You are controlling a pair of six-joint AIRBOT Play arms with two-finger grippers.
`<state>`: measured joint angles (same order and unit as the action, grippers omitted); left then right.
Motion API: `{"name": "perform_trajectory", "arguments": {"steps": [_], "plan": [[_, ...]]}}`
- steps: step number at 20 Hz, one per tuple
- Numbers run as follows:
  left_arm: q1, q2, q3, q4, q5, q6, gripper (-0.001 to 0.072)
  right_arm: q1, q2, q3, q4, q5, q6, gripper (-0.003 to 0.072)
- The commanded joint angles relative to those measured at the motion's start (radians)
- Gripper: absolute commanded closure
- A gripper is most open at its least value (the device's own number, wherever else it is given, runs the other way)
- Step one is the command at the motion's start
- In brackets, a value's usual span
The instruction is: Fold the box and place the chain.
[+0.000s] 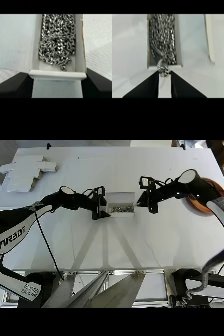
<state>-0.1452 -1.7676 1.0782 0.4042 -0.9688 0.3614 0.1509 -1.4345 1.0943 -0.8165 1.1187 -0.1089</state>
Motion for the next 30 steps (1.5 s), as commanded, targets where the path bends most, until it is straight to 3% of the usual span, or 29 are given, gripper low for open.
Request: {"name": "perform_trajectory", "arguments": {"steps": [1,6,9,11,12,15,17,19,22,30], "plan": [[0.000,0.000,0.000,0.000,0.000,0.000,0.0209,0.060,0.021,0.000,0.068,-0.012,0.029,0.0675],[0.000,0.000,0.000,0.000,0.000,0.000,0.0209,0.172,-0.016,0.000,0.068,-0.139,0.108,0.0674],[0.000,0.000,0.000,0.000,0.000,0.000,0.0209,0.157,0.004,0.000,0.074,-0.126,0.171,0.0646],[0.000,0.000,0.000,0.000,0.000,0.000,0.0209,0.131,0.032,0.000,0.081,-0.109,0.219,0.0430],[0.000,0.000,0.000,0.000,0.000,0.000,0.0209,0.117,0.048,0.000,0.085,-0.101,0.241,0.0370],[0.000,0.000,0.000,0.000,0.000,0.000,0.0209,0.064,0.106,0.001,0.105,-0.068,0.243,0.0370],[0.000,0.000,0.000,0.000,0.000,0.000,0.0209,0.006,0.127,0.001,0.201,-0.069,0.248,0.0404],[0.000,0.000,0.000,0.000,0.000,0.000,0.0209,-0.051,0.123,0.011,0.325,-0.111,0.383,0.0411],[0.000,0.000,0.000,0.000,0.000,0.000,0.0209,-0.093,0.089,0.053,0.303,-0.207,0.574,0.0411],[0.000,0.000,0.000,0.000,0.000,0.000,0.0209,-0.102,-0.272,0.329,0.295,0.123,0.817,0.0410]]}}
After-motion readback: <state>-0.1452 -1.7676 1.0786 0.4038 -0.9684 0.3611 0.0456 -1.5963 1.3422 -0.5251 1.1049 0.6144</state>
